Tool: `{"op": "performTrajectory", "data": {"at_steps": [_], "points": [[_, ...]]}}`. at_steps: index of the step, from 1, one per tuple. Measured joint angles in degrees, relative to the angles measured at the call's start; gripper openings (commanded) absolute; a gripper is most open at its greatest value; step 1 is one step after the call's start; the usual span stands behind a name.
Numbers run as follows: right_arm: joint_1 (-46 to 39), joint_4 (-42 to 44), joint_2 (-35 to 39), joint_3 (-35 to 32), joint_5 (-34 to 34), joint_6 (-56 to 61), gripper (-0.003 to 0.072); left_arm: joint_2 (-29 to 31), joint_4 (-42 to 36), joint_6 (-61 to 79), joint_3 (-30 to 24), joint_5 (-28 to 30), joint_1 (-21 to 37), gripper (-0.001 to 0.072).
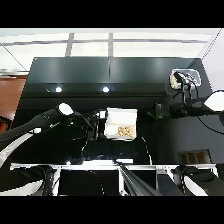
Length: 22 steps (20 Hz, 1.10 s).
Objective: Fold the box and place the chain.
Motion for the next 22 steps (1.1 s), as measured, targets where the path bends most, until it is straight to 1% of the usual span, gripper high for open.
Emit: {"op": "performTrajectory", "data": {"at_steps": [3,4,5,6,7,9,12,15,19,22], "points": [[1.09,5.05,-5.64,-0.17,-10.43,-3.17,0.0687,0.0,-0.15,0.04,0.0,0.81,0.0,0.0353],[1.46,7.85,-8.26,0.02,-13.2,-5.88,0.0687,0.0,-0.17,0.04,0.0,0.9,0.0,0.0354],[2.05,11.21,-10.88,0.24,-15.23,-10.32,0.0687,0.0,-0.17,0.04,0.0,1.03,0.0,0.0353],[2.75,14.27,-12.98,0.39,-15.52,-15.76,0.0686,0.0,-0.17,0.04,0.0,1.09,0.0,0.0354],[3.41,16.83,-14.58,0.52,-15.5,-21.97,0.0686,0.0,-0.17,0.04,0.0,1.22,0.0,0.0355],[4.33,19.3,-16.26,1.25,-12.31,-36.15,0.0686,0.0,-0.17,0.07,0.0,1.29,0.0,0.0355],[4.85,19.21,-15.67,2.45,-5.68,-48.65,0.0686,0.0,-0.17,0.2,0.0,1.44,0.0,0.0355],[5.92,19.06,-14.45,2.91,0.57,-54.99,0.0687,0.0,-0.15,0.22,0.0,1.57,0.0,0.0355],[9.92,18.69,-13.86,1.33,1.4,-60.83,0.0687,0.0,-0.15,0.2,0.0,1.79,-0.02,0.0355],[12.52,16.0,-13.75,0.35,0.44,-64.48,0.0686,0.0,-0.15,0.15,0.0,1.79,-0.07,0.0355]]}}
